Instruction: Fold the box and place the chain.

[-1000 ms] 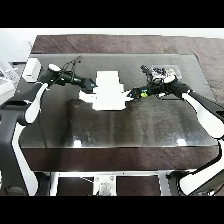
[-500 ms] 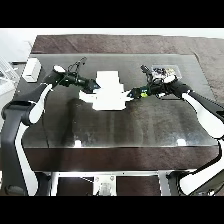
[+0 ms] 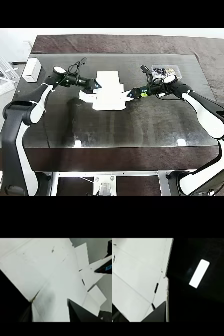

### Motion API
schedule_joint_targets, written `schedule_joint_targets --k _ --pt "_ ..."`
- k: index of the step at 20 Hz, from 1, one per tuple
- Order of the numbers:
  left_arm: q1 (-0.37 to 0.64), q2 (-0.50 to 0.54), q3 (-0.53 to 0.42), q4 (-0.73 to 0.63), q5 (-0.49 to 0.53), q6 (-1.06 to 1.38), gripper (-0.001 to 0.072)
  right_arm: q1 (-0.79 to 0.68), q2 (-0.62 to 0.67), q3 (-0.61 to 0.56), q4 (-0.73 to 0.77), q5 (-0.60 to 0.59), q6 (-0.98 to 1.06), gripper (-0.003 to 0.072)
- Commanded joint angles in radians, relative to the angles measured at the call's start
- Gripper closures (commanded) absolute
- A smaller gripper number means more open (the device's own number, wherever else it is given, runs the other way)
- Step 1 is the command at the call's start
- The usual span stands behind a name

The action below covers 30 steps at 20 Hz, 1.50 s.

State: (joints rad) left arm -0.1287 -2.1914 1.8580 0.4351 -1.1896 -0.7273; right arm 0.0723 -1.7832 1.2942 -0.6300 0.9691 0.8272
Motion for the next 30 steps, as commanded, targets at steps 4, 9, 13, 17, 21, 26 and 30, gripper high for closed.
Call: schedule_joint_targets --k 4,9,13,17,21,26,30 --pt "0.0 -0.008 0.001 -0.01 -0.014 0.002 0.0243 0.001 0.0 0.001 0.0 0.0 0.0 0.0682" --pt "0.0 -0.011 0.001 -0.018 -0.008 0.019 0.0431 0.001 0.0 0.001 0.0 0.0 0.0 0.0682" --pt "0.0 -0.011 0.001 -0.032 -0.005 0.037 0.0431 0.001 0.0 0.001 -0.003 0.0 0.0 0.0682" --pt "0.0 -0.011 0.001 -0.06 -0.004 0.056 0.0535 0.001 0.0 0.001 -0.003 0.0 0.0 0.0682" --pt "0.0 -0.011 0.001 -0.059 -0.009 0.06 0.0541 0.001 0.0 0.001 -0.003 0.0 0.0 0.0682" --pt "0.001 -0.011 0.0 -0.093 -0.027 0.166 0.0689 0.001 0.0 0.001 -0.001 0.005 0.0 0.0682" --pt "0.001 -0.011 0.0 -0.106 -0.069 0.303 0.0691 0.0 0.0 0.001 0.0 0.045 0.0 0.0682"
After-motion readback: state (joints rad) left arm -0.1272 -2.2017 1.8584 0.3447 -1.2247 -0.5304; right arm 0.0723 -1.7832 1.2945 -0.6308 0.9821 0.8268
